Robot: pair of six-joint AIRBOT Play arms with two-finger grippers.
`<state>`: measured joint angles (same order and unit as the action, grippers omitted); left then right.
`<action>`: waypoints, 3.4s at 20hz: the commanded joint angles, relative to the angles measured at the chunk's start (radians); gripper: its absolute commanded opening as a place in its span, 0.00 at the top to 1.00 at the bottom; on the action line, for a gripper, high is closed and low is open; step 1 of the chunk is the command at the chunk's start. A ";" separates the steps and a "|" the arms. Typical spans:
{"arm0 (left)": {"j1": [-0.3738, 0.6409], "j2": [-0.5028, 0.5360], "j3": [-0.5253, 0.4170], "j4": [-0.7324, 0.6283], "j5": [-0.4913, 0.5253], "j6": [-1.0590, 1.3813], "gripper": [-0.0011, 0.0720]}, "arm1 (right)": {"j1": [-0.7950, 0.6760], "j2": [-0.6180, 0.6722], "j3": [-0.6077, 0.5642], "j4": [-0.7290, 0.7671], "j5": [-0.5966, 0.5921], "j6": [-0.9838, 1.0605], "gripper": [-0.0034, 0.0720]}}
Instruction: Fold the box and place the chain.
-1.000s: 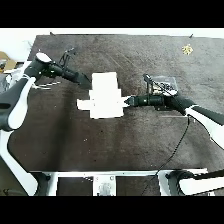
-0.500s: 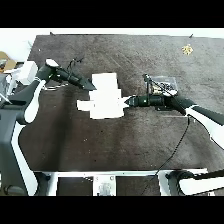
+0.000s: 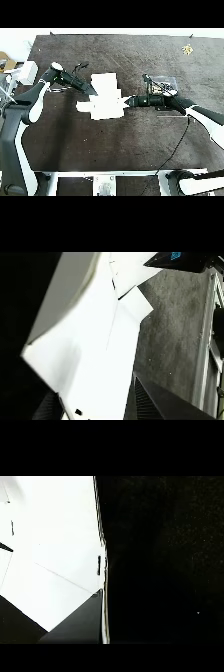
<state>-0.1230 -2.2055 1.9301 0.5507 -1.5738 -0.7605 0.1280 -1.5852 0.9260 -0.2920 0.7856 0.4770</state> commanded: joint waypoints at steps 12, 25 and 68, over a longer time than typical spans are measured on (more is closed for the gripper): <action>-0.005 -0.030 0.001 -0.039 0.012 -0.019 0.62 | -0.001 0.000 0.001 0.000 -0.005 -0.011 0.96; -0.005 -0.029 0.002 -0.037 -0.010 0.205 0.97 | -0.083 0.105 0.005 0.034 -0.010 -0.105 0.26; -0.038 -0.009 0.001 0.095 0.221 0.892 0.97 | 0.107 0.124 0.002 -0.247 -0.017 -0.733 0.00</action>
<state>-0.1604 -2.2139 1.9316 0.6418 -1.3521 0.1371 0.2020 -1.4582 0.9279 -0.5140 0.8005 -0.2420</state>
